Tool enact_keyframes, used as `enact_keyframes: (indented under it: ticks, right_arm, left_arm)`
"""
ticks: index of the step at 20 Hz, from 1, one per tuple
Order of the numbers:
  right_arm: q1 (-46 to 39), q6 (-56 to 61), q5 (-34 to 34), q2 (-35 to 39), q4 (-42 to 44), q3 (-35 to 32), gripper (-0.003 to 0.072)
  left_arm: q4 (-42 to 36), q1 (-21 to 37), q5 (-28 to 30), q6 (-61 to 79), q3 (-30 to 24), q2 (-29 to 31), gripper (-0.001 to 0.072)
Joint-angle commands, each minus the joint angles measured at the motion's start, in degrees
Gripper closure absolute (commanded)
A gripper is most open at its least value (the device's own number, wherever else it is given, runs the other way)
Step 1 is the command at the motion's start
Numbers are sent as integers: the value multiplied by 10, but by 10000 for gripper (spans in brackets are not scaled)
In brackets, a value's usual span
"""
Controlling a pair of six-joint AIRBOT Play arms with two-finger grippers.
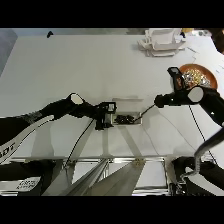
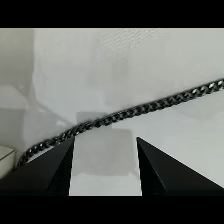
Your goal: Fold the box and place the chain.
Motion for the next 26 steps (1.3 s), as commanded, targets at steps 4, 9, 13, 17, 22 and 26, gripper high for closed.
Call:
enact_keyframes:
  ticks: [4, 9, 13, 17, 22, 26]
  right_arm:
    - [63, 100, 12, -52, -98, 15, 312]
    - [69, 128, 30, -88, -98, 50, 358]
    - [69, 127, 45, -115, -100, 50, 359]
    - [69, 127, 22, -115, -100, 51, 393]
    - [69, 127, 12, -115, -100, 62, 413]
    - [69, 127, 39, -137, -100, 63, 421]
  left_arm:
    - [0, 1, 0, 0, 1, 0, 622]
    - [0, 1, 0, 0, 1, 0, 622]
    - [0, 1, 0, 0, 1, 0, 622]
    - [0, 1, 0, 0, 1, 0, 622]
    - [0, 1, 0, 0, 1, 0, 622]
    - [0, 1, 0, 0, 1, 0, 622]
